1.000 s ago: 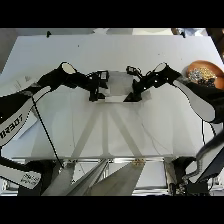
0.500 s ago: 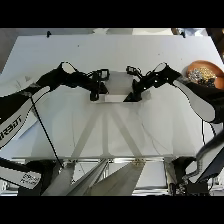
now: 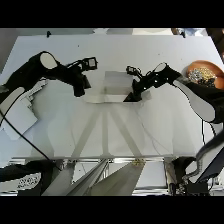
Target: Fold the box and place the chain.
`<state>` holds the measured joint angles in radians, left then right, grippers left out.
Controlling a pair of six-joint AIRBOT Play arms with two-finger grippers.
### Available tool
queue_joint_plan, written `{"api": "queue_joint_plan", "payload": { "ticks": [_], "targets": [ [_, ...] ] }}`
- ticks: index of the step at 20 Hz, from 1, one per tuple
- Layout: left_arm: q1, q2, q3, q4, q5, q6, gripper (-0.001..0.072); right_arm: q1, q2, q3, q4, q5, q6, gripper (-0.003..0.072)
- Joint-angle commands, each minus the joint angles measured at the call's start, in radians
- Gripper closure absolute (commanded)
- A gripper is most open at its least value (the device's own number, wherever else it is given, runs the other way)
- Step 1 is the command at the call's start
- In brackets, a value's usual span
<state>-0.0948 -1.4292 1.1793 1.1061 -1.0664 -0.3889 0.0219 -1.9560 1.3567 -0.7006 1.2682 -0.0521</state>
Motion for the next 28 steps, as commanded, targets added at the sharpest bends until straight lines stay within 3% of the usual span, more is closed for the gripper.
{"api": "queue_joint_plan", "payload": {
  "ticks": [1, 4, 7, 13, 17, 24, 28],
  "targets": [
    [0.04, 0.086, -0.097, 0.108, -0.003, -0.32, 0.0704, 0.0, 0.0, 0.0, 0.0, 0.0, 0.0, 0.0116],
    [0.055, 0.079, -0.171, 0.134, 0.035, -0.679, 0.0705, 0.0, 0.0, 0.0, 0.0, 0.0, 0.0, 0.0116],
    [0.055, 0.043, -0.213, 0.12, 0.072, -0.72, 0.0704, 0.0, 0.0, 0.0, 0.0, 0.0, 0.0, 0.0116],
    [0.049, -0.043, -0.215, -0.035, 0.132, -0.737, 0.0704, 0.0, 0.0, 0.0, 0.0, 0.0, 0.0, 0.0116],
    [0.049, -0.073, -0.215, -0.06, 0.154, -0.738, 0.0704, 0.0, 0.0, 0.0, 0.0, 0.0, 0.0, 0.0116],
    [0.068, -0.076, -0.215, -0.056, 0.147, -0.821, 0.0704, 0.0, 0.0, 0.0, 0.0, 0.0, 0.0, 0.0116],
    [0.068, -0.076, -0.215, -0.128, 0.15, -0.811, 0.0703, 0.0, 0.0, 0.0, 0.0, 0.0, 0.0, 0.0116]
  ]
}}
